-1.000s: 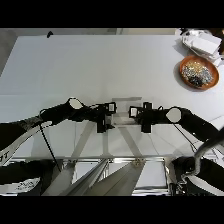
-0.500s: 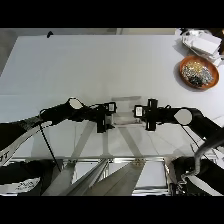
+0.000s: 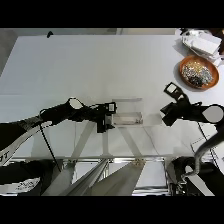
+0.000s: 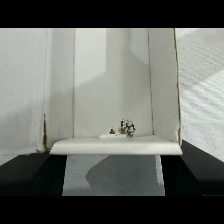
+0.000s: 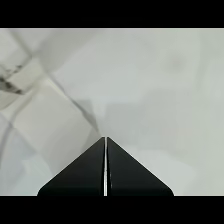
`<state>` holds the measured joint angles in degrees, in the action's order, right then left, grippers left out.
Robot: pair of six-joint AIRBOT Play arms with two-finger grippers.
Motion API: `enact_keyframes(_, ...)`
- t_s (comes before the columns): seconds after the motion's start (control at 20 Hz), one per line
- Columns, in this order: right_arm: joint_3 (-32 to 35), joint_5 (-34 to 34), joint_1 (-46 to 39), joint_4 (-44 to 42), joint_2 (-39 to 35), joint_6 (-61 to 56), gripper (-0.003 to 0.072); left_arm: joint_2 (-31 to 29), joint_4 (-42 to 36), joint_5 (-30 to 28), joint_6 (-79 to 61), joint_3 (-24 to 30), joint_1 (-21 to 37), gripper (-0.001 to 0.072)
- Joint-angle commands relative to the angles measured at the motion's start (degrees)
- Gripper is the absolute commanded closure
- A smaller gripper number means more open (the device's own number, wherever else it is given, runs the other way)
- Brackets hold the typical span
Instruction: Fold the box and place the chain.
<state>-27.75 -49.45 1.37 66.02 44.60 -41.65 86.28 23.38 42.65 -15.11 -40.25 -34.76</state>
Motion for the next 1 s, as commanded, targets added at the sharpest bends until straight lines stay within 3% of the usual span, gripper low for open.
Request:
enact_keyframes(0.0, 0.02, -2.62, -5.51, 5.64, -0.13, -23.19, 0.0673, -0.02, 0.0, 0.0, -0.02, 0.0, 0.04, 0.0386)
enact_keyframes(0.2, 0.02, -4.39, -5.84, 6.03, 5.84, -28.2, 0.0673, -0.02, 0.0, 0.0, -0.02, 0.0, 0.02, 0.0386)
enact_keyframes(0.4, 0.02, -4.02, -3.54, -0.26, 13.62, -25.42, 0.0675, -0.02, 0.0, 0.0, -0.02, 0.0, 0.02, 0.0386)
enact_keyframes(0.95, 0.02, -2.89, 3.69, -2.19, 16.06, -25.16, 0.0677, -0.02, 0.0, 0.0, -0.02, 0.0, 0.02, 0.0386)
